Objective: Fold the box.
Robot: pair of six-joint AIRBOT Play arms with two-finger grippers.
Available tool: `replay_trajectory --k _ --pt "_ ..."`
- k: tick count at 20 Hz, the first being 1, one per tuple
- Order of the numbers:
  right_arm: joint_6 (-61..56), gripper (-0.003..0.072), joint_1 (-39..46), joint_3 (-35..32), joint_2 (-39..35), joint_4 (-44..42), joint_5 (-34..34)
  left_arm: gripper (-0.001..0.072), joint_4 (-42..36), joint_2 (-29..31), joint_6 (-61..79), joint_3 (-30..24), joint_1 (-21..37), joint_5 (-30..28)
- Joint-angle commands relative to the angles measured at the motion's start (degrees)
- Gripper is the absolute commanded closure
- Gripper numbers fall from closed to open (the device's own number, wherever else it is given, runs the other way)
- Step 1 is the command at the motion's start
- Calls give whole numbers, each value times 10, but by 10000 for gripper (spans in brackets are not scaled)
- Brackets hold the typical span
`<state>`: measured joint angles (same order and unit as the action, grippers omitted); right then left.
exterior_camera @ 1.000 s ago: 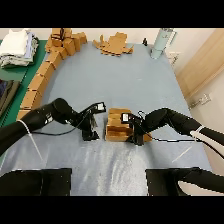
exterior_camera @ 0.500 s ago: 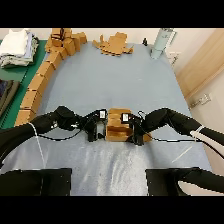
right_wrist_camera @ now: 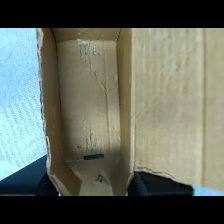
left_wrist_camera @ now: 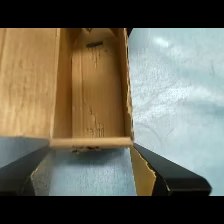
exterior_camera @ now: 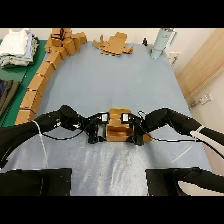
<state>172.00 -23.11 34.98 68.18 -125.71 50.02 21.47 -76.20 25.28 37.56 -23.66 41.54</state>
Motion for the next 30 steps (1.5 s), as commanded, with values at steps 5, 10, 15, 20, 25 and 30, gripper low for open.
replay_trajectory --k 5,10,15,20,25,30 --pt "0 215 0 1 0 0 0 23 -13 -13 -36 10 -24 -5" --pt "0 215 0 1 0 0 0 24 7 -13 -64 10 -43 -41" --pt "0 215 0 1 0 0 0 162 7 -13 -69 10 -46 -50" --pt "0 215 0 1 0 0 0 268 7 -13 -69 10 -46 -49" --pt "0 215 0 1 0 0 0 270 6 -13 -69 10 -46 -50" --pt "0 215 0 1 0 0 0 269 6 -13 -69 10 -46 -50"
